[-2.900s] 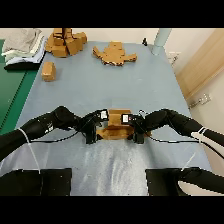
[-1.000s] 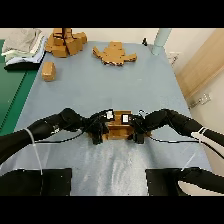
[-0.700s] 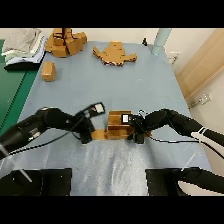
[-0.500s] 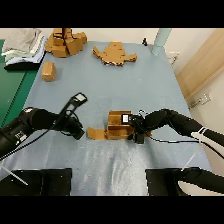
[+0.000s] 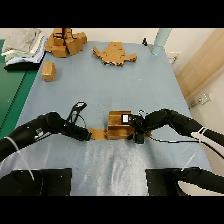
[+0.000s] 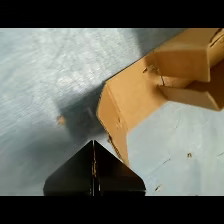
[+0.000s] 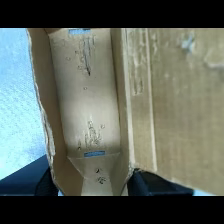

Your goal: Fold the box.

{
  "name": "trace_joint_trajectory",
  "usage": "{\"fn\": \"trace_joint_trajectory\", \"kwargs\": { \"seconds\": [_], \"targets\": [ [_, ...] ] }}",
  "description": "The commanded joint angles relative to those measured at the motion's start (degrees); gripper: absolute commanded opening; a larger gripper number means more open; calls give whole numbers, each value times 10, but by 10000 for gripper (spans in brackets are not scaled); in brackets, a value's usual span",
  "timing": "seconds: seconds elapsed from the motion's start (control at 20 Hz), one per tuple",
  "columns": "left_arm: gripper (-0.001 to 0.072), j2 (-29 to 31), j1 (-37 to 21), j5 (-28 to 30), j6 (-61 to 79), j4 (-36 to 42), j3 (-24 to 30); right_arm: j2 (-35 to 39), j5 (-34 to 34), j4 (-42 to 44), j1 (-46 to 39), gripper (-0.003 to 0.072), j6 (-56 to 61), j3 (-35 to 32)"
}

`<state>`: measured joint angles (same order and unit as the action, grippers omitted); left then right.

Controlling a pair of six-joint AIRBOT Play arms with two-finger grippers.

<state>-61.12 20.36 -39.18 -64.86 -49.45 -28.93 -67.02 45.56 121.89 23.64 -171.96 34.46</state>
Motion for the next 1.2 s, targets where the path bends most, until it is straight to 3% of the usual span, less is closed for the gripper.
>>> {"fn": "trace_joint_trajectory", "kwargs": {
  "seconds": [0.0, 0.3, 0.6, 0.65, 0.7, 0.75, 0.8, 1.15],
  "targets": [
    [13, -38, 43, 57, 9, 49, -7, 0, 0, 0, 0, 509, 0, 0],
    [13, -38, 62, 70, 1, 47, -55, 0, 0, 0, 0, 509, 0, 0],
    [17, -38, 68, 8, 8, 50, -106, 0, 0, 0, 0, 509, 0, 0],
    [129, -38, 67, 3, 8, 50, -110, 0, 0, 0, 0, 509, 0, 0],
    [487, -38, 67, 1, 7, 50, -113, 0, 0, 0, 0, 509, 0, 0],
    [500, -38, 67, 1, 3, 49, -115, 0, 0, 0, 0, 508, 0, 0],
    [397, -38, 67, 1, 4, 49, -117, 0, 0, 0, 0, 509, 0, 0],
    [410, -46, 68, -2, 27, 99, -122, 0, 0, 0, 0, 509, 0, 0]
  ]
}}
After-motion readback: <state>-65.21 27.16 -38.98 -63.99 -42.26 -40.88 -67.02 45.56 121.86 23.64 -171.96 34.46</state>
